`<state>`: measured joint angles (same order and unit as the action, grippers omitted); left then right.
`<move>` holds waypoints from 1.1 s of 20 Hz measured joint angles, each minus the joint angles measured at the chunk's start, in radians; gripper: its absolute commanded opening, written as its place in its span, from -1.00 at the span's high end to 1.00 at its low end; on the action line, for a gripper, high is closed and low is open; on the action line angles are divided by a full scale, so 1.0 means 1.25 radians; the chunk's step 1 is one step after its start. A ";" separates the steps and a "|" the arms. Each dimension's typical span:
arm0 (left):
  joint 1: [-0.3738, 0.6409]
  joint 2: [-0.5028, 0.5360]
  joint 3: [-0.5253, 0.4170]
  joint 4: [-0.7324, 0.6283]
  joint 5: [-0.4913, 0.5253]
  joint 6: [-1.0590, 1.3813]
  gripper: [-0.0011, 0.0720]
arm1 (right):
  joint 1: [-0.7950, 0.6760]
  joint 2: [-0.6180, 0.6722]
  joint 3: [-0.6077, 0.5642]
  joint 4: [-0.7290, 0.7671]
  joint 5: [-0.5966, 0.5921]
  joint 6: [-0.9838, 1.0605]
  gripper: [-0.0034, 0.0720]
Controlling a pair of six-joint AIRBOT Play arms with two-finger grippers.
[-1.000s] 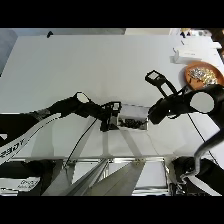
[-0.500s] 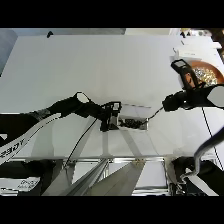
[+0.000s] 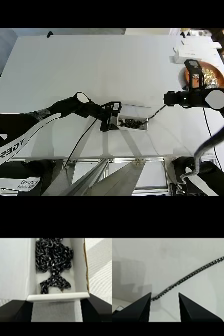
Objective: Fold the box and place the chain.
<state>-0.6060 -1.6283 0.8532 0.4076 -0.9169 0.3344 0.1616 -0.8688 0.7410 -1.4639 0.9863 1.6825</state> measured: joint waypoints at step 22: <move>0.000 0.000 0.000 0.000 0.000 0.000 0.50 | -0.001 -0.222 -0.050 -0.078 -0.142 0.096 0.10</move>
<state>-0.6060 -1.6283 0.8532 0.4076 -0.9169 0.3347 0.1600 -1.1458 0.6781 -1.5616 0.8085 1.8019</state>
